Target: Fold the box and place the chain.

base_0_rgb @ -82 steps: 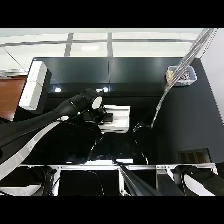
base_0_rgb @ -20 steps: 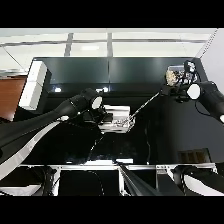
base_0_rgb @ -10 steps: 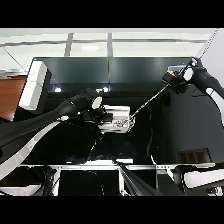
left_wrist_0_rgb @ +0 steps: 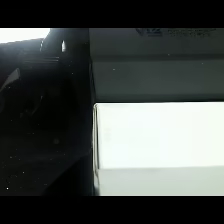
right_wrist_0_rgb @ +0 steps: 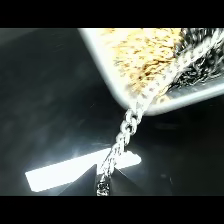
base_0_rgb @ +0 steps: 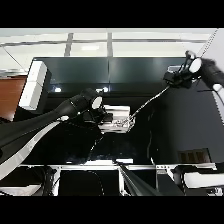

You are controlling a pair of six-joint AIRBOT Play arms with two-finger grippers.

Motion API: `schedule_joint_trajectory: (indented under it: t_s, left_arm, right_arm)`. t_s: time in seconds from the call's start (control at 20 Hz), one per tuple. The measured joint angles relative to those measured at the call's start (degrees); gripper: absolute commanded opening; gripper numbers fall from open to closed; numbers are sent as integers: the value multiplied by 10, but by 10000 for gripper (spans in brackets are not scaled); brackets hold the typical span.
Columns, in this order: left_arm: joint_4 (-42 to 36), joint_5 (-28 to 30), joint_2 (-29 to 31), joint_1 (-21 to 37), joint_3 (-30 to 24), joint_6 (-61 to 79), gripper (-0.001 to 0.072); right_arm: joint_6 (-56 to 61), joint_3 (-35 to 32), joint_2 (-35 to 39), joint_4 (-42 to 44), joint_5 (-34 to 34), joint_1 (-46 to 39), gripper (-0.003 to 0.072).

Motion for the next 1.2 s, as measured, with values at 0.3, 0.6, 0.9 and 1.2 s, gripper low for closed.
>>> schedule_joint_trajectory:
  t_s: [0.3,0.6,0.9,1.2]
  left_arm:
    - [0,0,0,0,0,0,31]
    - [0,-2,0,0,0,0,30]
    - [0,-2,0,0,0,0,30]
    - [0,-2,0,0,0,0,30]
  right_arm:
    - [-97,0,252,26,90,47,17]
    - [-125,-4,390,140,166,93,16]
    - [-148,-70,406,274,149,167,16]
    - [-153,-146,359,330,60,243,16]
